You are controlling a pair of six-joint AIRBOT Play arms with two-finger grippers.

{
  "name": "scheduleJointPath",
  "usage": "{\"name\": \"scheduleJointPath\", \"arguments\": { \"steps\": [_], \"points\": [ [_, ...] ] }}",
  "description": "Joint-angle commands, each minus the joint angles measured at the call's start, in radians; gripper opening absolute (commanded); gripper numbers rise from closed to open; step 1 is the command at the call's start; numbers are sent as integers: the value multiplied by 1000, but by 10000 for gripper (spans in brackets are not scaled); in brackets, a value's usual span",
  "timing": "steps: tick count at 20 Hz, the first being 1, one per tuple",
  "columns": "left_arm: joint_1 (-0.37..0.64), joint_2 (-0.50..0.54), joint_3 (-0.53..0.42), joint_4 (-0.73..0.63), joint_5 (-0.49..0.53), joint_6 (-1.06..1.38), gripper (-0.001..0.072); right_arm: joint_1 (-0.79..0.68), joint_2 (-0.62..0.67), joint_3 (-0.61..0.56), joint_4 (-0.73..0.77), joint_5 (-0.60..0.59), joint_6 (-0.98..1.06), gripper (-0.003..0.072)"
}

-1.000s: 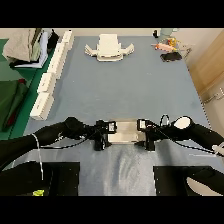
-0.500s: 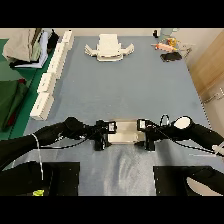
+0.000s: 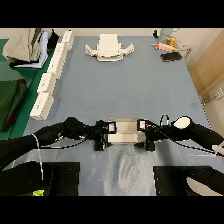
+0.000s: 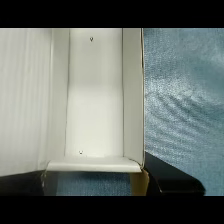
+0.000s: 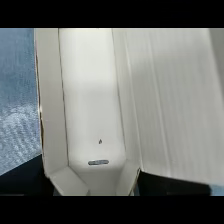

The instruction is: Fold the box.

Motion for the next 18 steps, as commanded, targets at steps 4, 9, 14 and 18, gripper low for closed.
{"name": "scheduleJointPath", "arguments": {
  "steps": [4,9,14,18],
  "points": [
    [0,0,0,0,1,0,511,-2,1,1,-21,0,1,720],
    [0,0,0,0,1,0,511,-52,61,1,-103,72,82,720],
    [0,0,0,0,0,0,511,-123,199,1,-214,165,245,720],
    [0,0,0,0,0,0,511,-152,351,1,-132,315,464,720]
  ]
}}
